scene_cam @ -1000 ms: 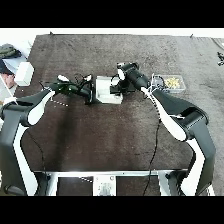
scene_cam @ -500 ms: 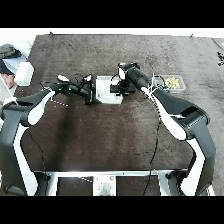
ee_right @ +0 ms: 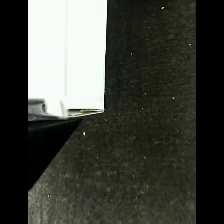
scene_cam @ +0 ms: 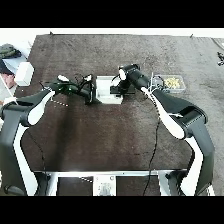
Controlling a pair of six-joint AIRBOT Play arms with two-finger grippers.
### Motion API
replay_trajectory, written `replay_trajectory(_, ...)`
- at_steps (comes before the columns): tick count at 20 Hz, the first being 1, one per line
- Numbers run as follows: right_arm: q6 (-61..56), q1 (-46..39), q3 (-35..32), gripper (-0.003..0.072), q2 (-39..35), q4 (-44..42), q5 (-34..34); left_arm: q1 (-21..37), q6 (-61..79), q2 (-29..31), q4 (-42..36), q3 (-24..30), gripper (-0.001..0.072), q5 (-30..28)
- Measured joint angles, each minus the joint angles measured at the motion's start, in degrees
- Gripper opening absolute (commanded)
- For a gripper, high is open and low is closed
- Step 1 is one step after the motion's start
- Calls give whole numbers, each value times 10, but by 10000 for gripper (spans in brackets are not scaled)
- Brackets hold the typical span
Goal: Fold the box and place the chain.
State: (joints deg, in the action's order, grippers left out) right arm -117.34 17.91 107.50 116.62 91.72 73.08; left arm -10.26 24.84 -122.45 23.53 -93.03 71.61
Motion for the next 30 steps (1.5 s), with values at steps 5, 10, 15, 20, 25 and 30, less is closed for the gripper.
replay_trajectory(5, 5, 0, 0, 19, 3, -7, -7, 0, 0, 0, 0, 0, 404, -1)
replay_trajectory(10, 12, -1, 0, 437, 2, 0, -7, 2, 0, 0, 0, 0, 404, 0)
replay_trajectory(15, 42, -1, -1, 438, -30, -7, -4, 0, 0, 0, -1, 0, 404, 0)
replay_trajectory(20, 90, -2, 0, 437, -86, 39, 30, 0, 0, 0, 0, 0, 404, 0)
replay_trajectory(25, 139, -42, -27, 437, -150, 117, 41, 0, 0, 0, 0, 0, 404, -1)
replay_trajectory(30, 169, -129, -103, 433, -226, 117, -27, 0, 0, 0, 0, 0, 404, -1)
